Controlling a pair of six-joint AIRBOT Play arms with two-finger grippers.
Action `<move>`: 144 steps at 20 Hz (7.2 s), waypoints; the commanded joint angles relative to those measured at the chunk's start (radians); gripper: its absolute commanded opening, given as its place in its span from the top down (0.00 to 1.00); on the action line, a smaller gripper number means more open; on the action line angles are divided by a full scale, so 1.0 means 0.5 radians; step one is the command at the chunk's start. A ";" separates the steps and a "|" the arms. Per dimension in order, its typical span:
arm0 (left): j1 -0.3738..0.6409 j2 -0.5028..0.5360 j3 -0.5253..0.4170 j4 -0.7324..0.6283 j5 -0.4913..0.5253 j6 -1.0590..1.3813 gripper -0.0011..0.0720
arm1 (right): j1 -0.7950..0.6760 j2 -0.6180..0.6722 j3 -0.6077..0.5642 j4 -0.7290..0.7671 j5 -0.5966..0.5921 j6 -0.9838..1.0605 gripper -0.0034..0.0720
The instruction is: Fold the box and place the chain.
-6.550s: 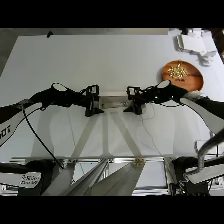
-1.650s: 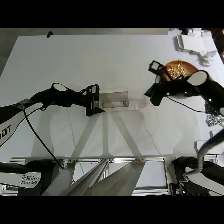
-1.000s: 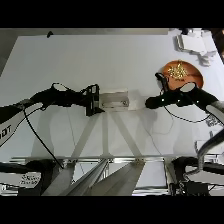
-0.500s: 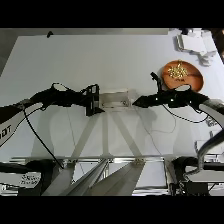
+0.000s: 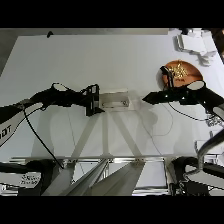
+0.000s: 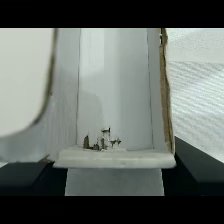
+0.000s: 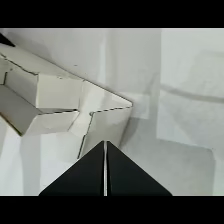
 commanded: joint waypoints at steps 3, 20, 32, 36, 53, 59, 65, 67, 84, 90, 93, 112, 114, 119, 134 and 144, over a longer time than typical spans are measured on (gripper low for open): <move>0.001 0.001 0.000 0.000 0.000 0.000 0.77 | 0.101 -0.163 -0.001 0.028 -0.100 0.050 0.95; 0.001 0.001 0.000 0.000 0.000 0.000 0.77 | 0.153 -0.031 -0.001 -0.344 -0.269 0.312 0.95; 0.001 0.001 0.000 0.000 0.000 0.000 0.77 | 0.340 -0.242 -0.001 -0.137 -0.319 0.314 0.95; 0.001 0.001 0.000 0.000 0.000 0.000 0.77 | 0.331 -0.217 0.000 -0.082 -0.223 0.288 0.95; 0.001 0.001 0.000 0.000 0.000 0.000 0.77 | 0.246 -0.108 -0.006 -0.259 -0.305 0.394 0.96; 0.001 0.001 0.000 0.000 0.000 0.000 0.77 | 0.352 -0.214 -0.006 -0.127 -0.259 0.396 0.95; 0.001 0.001 0.000 0.000 0.000 0.000 0.77 | 0.350 -0.189 -0.006 0.153 -0.043 0.281 0.95; 0.001 0.001 0.000 0.000 0.000 0.000 0.77 | 0.334 -0.123 -0.006 0.152 -0.050 0.248 0.95; 0.001 0.001 0.000 0.000 0.000 0.000 0.77 | 0.217 0.186 -0.006 -0.291 -0.042 0.577 0.32; 0.001 0.001 0.000 0.000 0.000 0.000 0.77 | 0.508 0.187 -0.006 -0.704 -0.448 0.991 0.33; 0.001 0.001 0.000 0.000 0.000 0.000 0.77 | 0.627 0.180 -0.006 -1.131 -0.495 1.280 0.40; 0.001 0.001 0.000 0.000 0.000 0.000 0.77 | 0.771 0.520 0.001 -0.863 -0.533 1.289 0.94; 0.001 0.001 0.000 0.000 0.000 0.000 0.77 | 0.771 0.520 0.001 -0.809 -0.516 1.289 0.71; 0.001 0.001 0.000 0.000 0.000 0.000 0.77 | 0.759 0.587 0.001 -0.827 -0.499 1.231 0.32; 0.001 0.001 0.000 0.000 0.000 0.000 0.77 | 0.148 0.085 -0.001 -0.492 -0.243 0.791 0.95; 0.001 0.001 0.000 0.000 0.000 0.000 0.77 | 0.179 -0.200 -0.001 -0.179 -0.243 0.616 0.95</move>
